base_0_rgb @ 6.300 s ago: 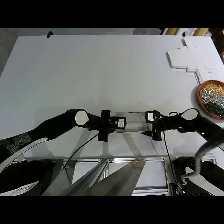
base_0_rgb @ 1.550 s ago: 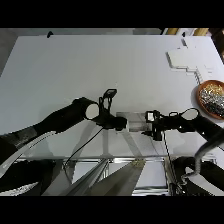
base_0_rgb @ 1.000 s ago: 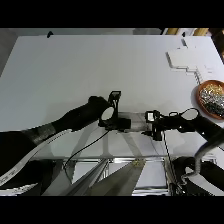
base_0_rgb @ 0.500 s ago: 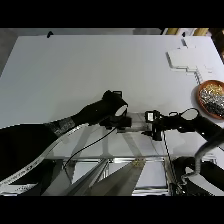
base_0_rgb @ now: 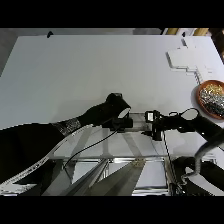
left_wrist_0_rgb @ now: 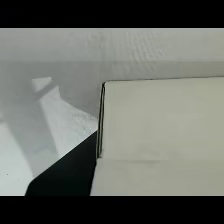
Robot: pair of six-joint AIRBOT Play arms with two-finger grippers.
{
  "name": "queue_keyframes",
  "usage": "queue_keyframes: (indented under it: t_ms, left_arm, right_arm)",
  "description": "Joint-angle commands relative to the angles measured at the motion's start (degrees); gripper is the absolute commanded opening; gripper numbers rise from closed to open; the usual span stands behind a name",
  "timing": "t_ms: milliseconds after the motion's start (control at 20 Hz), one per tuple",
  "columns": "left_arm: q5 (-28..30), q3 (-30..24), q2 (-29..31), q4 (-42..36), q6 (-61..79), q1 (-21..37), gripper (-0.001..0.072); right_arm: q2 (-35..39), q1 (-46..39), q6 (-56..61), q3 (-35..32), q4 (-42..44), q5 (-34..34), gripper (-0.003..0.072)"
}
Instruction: Fold the box and place the chain.
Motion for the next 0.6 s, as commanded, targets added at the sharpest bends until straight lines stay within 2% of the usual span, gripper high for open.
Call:
queue_keyframes:
  t_ms: [0,200,350,550]
  left_arm:
    - [0.26,0.04,-0.13,0.15,-0.44,-0.04,0.0021]
    - [0.15,0.04,-0.11,0.17,-0.44,-0.04,0.0012]
    - [-0.48,0.04,-0.07,0.15,-0.42,-0.02,0.0154]
    - [-0.96,0.07,0.63,0.2,-0.31,0.11,0.0153]
  right_arm:
    - [0.02,0.0,-0.04,-0.02,0.02,0.02,0.0336]
    - [0.02,-0.02,-0.04,-0.02,0.0,0.02,0.0336]
    - [0.04,-0.02,-0.04,-0.02,0.0,0.02,0.0336]
    - [0.02,-0.02,-0.04,-0.02,0.02,0.02,0.0336]
